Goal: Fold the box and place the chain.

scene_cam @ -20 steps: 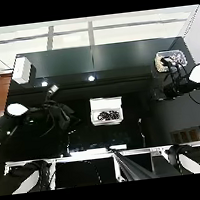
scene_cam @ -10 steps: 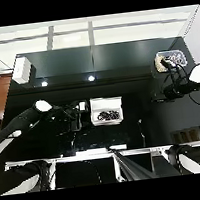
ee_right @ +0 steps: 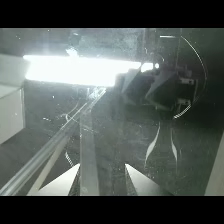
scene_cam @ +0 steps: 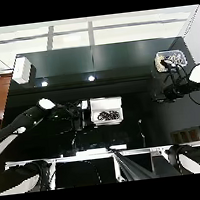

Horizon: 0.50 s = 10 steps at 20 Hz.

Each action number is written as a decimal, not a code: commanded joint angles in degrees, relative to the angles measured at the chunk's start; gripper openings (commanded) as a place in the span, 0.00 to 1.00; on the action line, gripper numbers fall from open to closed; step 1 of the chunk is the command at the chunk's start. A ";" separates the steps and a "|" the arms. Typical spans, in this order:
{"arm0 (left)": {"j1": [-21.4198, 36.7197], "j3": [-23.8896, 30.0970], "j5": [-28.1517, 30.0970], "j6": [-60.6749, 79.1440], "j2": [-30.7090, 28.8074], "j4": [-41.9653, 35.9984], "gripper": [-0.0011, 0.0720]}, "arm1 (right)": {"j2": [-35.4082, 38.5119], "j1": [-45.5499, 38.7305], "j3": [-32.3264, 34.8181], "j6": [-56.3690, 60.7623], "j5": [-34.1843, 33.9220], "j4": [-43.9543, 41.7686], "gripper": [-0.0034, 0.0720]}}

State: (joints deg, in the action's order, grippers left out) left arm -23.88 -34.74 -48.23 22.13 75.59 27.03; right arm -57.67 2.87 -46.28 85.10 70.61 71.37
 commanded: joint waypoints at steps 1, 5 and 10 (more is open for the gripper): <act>-0.04 -0.09 -0.42 0.13 0.17 -0.50 0.55 | 0.02 0.35 0.04 -0.02 -1.40 -0.98 0.50; -0.02 -0.09 2.19 -3.21 0.17 -0.52 0.55 | -0.20 4.79 0.00 -0.02 -15.56 -9.53 0.65; -0.02 -0.09 1.84 -3.50 0.17 -0.50 0.55 | -8.85 12.61 -3.63 -6.73 -28.81 -22.53 1.00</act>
